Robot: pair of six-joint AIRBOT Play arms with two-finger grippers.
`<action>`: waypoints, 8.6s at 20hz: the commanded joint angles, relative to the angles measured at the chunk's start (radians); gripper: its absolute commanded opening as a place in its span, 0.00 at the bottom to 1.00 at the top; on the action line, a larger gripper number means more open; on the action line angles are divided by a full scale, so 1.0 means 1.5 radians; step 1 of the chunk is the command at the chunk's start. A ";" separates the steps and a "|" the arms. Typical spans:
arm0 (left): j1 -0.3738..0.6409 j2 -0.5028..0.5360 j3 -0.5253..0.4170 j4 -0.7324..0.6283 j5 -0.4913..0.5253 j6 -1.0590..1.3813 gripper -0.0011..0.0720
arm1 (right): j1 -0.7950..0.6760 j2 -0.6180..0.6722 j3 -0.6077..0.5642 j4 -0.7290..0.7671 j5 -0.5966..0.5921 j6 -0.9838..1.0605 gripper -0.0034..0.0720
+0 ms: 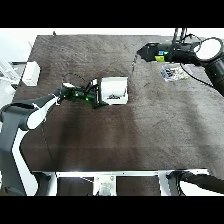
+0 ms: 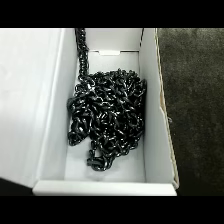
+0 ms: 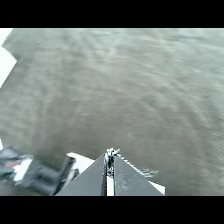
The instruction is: Fold the box and place the chain.
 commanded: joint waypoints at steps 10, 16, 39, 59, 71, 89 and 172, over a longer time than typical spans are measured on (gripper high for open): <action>-0.001 0.001 0.001 0.000 0.001 0.000 0.73 | 0.087 -0.025 -0.152 0.001 -0.085 -0.030 0.07; -0.001 0.001 0.001 0.000 0.001 0.000 0.73 | 0.092 -0.157 -0.200 0.001 -0.106 -0.032 0.07; -0.001 0.001 0.001 0.000 0.001 0.000 0.73 | -0.085 -0.038 -0.140 0.116 -0.121 -0.585 0.30; -0.001 0.001 0.001 0.000 0.001 0.000 0.73 | -0.132 -0.427 0.149 0.347 0.312 -0.774 0.25; -0.001 0.001 0.001 0.000 0.001 0.000 0.73 | -0.081 -0.427 0.175 0.261 0.442 -0.782 0.44; -0.001 0.001 0.001 0.000 0.001 0.000 0.73 | -0.020 -0.428 0.174 0.214 0.357 -0.800 0.44; -0.001 0.001 0.001 -0.001 0.000 0.000 0.73 | 0.010 -0.369 -0.051 0.244 0.189 -0.798 0.06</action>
